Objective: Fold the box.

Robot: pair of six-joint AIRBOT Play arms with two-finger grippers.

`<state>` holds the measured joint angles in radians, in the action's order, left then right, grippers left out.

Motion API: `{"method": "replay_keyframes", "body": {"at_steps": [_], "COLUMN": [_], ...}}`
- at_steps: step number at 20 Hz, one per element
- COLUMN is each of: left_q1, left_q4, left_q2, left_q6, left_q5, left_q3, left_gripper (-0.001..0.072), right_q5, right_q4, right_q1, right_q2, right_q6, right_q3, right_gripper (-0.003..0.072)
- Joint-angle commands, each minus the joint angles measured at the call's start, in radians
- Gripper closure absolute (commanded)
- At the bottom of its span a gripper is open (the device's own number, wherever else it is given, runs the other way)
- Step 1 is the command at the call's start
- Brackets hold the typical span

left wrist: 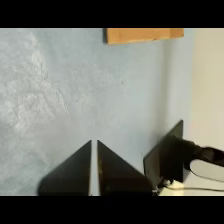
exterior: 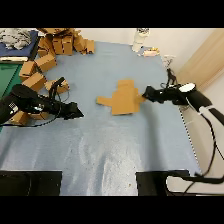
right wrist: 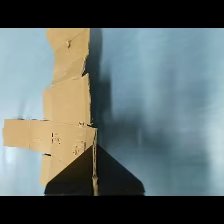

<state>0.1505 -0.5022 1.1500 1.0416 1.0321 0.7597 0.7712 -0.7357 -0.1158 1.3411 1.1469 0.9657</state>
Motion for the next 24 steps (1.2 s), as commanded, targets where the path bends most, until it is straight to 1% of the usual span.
{"method": "replay_keyframes", "body": {"at_steps": [1,4,6,8,10,12,13,16,18,19,21,24], "left_q1": [-0.119,-0.151,-0.150,-0.150,-0.150,-0.150,-0.149,-0.136,-0.123,-0.118,-0.111,-0.096], "left_q4": [0.087,0.102,0.155,0.244,0.302,0.328,0.347,0.409,0.413,0.411,0.410,0.409], "left_q2": [0.084,0.178,0.229,0.275,0.323,0.373,0.391,0.416,0.420,0.422,0.422,0.423], "left_q6": [-0.119,-0.174,-0.225,-0.288,-0.321,-0.321,-0.324,-0.375,-0.377,-0.377,-0.377,-0.377], "left_q5": [0.177,0.181,0.180,0.181,0.182,0.191,0.203,0.235,0.230,0.220,0.179,0.122], "left_q3": [0.000,0.000,0.002,0.013,0.036,0.068,0.079,0.100,0.105,0.106,0.106,0.106], "left_gripper": [0.0173,0.0169,0.0168,0.0169,0.0169,0.0169,0.0168,0.0169,0.0169,0.0169,0.0169,0.0169], "right_q5": [-0.100,-0.132,-0.142,-0.143,-0.148,-0.190,-0.240,-0.461,-0.547,-0.573,-0.614,-0.640], "right_q4": [-0.004,-0.066,-0.108,-0.112,-0.112,-0.103,-0.090,-0.051,-0.018,0.015,0.035,0.036], "right_q1": [0.151,0.228,0.257,0.265,0.280,0.331,0.368,0.505,0.558,0.568,0.582,0.585], "right_q2": [-0.164,-0.311,-0.404,-0.470,-0.515,-0.540,-0.550,-0.562,-0.555,-0.546,-0.536,-0.536], "right_q6": [0.052,0.130,0.148,0.147,0.118,0.054,0.031,0.031,0.057,0.066,0.066,0.064], "right_q3": [-0.200,-0.353,-0.436,-0.493,-0.529,-0.555,-0.571,-0.638,-0.697,-0.727,-0.768,-0.778], "right_gripper": [0.0682,0.0683,0.0683,0.0682,0.0682,0.0682,0.0682,0.0682,0.0682,0.0682,0.0682,0.0682]}}
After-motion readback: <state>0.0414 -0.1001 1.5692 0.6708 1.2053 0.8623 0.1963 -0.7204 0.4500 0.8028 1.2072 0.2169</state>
